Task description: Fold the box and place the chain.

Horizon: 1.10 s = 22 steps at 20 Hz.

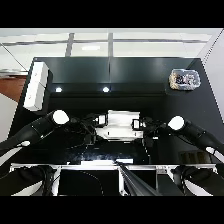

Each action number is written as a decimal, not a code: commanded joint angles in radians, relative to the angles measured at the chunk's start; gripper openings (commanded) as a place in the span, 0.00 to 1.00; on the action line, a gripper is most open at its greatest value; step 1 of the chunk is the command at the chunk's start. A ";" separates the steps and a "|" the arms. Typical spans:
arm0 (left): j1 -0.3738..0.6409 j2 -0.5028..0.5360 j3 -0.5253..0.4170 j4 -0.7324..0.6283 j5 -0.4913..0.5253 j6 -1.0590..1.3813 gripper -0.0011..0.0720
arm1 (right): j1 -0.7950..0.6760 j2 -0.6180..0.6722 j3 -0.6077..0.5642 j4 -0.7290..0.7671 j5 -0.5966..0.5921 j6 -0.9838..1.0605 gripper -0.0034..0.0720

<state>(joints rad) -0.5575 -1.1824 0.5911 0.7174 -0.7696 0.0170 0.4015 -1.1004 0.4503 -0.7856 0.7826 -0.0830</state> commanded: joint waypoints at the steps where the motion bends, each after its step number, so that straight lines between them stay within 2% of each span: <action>1: -0.023 -0.006 -0.001 -0.008 0.006 0.040 0.69 | 0.001 0.000 0.001 0.000 -0.002 0.000 0.76; 5: -0.037 -0.019 -0.001 -0.074 0.043 0.040 0.67 | 0.001 0.000 0.001 0.000 -0.003 0.000 0.76; 6: -0.043 -0.026 -0.001 -0.077 0.060 0.040 0.58 | 0.001 0.000 0.001 0.000 -0.005 0.000 0.76; 7: -0.050 -0.033 -0.001 -0.074 0.073 0.040 0.42 | 0.001 0.000 0.001 0.000 -0.006 0.000 0.76; 8: -0.054 -0.039 -0.001 -0.075 0.083 0.040 0.40 | 0.001 0.000 0.001 0.000 -0.006 0.000 0.76; 18: -0.054 -0.040 -0.001 -0.084 0.082 0.039 0.39 | 0.001 0.000 0.001 0.000 -0.025 0.000 0.76; 22: -0.054 -0.040 -0.001 -0.129 0.103 0.040 0.39 | 0.001 0.000 0.001 0.000 -0.025 0.000 0.76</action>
<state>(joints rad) -0.6113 -1.2217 0.5907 0.6189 -0.6827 0.0566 0.4015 -1.1004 0.4503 -0.7860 0.7605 -0.0830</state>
